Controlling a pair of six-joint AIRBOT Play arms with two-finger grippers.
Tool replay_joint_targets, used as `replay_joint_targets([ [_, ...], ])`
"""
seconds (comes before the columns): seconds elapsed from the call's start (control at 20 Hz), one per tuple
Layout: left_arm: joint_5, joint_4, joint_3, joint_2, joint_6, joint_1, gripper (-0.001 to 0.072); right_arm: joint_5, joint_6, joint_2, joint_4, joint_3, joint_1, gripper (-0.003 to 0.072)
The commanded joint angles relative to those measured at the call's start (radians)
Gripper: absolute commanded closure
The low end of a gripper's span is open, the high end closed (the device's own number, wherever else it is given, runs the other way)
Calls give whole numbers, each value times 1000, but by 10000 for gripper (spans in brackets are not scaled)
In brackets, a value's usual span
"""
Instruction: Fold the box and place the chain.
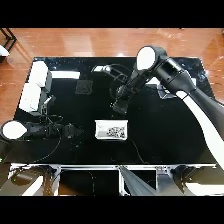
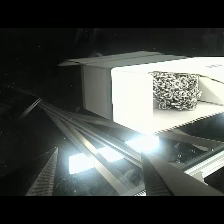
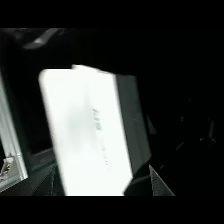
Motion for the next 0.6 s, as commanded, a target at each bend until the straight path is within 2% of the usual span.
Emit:
replay_joint_targets([
  [0.0, -1, 0, 0, -1, 0, 1, 80, 26, 20, -31, 11, -9, -47, -18],
  [0.2, -1, 0, 0, -1, 0, 1, 80, 88, -6, -39, 73, -60, -38, -17],
  [0.55, 0, 0, 0, -1, -1, 1, 80, 81, -64, -46, 119, -85, -38, -11],
])
